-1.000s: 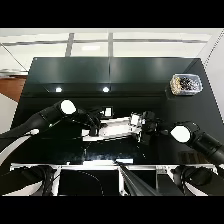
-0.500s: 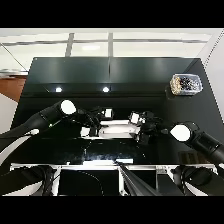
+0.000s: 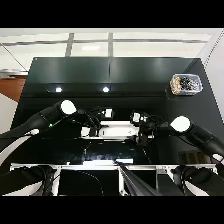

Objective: Fold the box and place the chain.

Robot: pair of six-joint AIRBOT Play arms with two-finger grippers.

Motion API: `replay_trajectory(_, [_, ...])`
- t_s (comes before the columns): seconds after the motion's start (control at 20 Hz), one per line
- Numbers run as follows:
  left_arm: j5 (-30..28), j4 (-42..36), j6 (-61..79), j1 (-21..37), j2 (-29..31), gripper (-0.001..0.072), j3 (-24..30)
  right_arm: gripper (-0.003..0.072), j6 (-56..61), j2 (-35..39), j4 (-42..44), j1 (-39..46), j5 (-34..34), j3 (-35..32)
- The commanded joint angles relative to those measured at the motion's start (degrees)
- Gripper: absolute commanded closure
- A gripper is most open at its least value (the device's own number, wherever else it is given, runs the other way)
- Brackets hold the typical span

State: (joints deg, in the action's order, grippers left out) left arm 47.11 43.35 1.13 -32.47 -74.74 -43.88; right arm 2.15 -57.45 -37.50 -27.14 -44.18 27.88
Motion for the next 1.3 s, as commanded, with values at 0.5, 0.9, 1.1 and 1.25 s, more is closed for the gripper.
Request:
replay_trajectory(0.5, [-0.1, 0.1, 0.0, 0.0, 0.0, 0.0678, 0.0, -0.001, -8.7, -4.7, 2.9, -0.5, -0.2, -3.7])
replay_trajectory(0.9, [-0.1, 0.0, 0.0, 0.0, 0.0, 0.0678, 0.0, -0.001, -10.0, -4.8, 2.9, -0.5, 1.4, -3.7])
replay_trajectory(1.1, [-0.1, 0.0, 0.0, 0.0, 0.0, 0.0678, 0.0, -0.0009, -10.1, -4.8, 2.8, -0.5, 1.3, -3.7])
replay_trajectory(1.25, [0.0, 0.0, 0.0, 0.0, 0.0, 0.0678, 0.0, -0.0009, -10.2, -4.8, 2.7, -0.5, 0.9, -3.7])
